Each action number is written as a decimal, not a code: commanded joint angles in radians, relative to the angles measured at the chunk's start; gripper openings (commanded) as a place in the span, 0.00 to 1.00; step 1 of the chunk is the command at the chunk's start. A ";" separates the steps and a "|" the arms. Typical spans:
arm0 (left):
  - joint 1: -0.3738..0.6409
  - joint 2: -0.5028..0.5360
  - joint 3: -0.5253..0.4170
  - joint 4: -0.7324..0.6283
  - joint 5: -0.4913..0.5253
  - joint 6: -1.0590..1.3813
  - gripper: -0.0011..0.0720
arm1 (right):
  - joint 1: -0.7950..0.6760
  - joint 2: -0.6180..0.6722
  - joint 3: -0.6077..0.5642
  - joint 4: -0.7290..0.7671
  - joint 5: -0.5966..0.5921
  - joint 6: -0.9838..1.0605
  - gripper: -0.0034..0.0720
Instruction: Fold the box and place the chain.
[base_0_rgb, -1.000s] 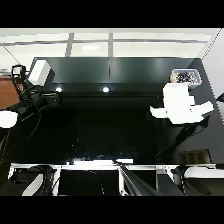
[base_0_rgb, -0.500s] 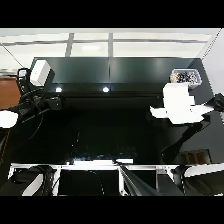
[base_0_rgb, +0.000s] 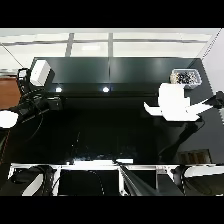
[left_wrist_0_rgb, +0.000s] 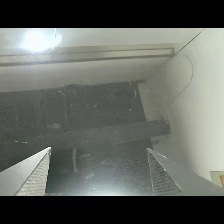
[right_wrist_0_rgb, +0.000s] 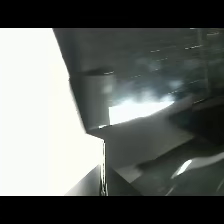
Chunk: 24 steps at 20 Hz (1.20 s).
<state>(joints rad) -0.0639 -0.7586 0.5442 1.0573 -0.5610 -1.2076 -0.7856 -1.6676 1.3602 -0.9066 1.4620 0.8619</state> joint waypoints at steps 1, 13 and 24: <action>-0.009 0.000 0.000 0.000 -0.002 0.001 0.98 | 0.002 0.162 -0.146 0.076 -0.010 -0.046 0.06; -0.223 -0.134 0.008 -0.132 0.037 0.009 0.97 | 0.429 0.660 -0.869 0.523 -0.403 -0.193 0.06; -0.148 -0.748 0.423 -0.409 -0.560 0.211 0.97 | 0.944 0.660 -0.907 0.552 -0.765 -0.185 0.07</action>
<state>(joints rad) -0.2394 -1.3682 0.8856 0.6987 -0.8799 -1.0538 0.1059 -1.0103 0.4580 -0.3611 0.7425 0.6662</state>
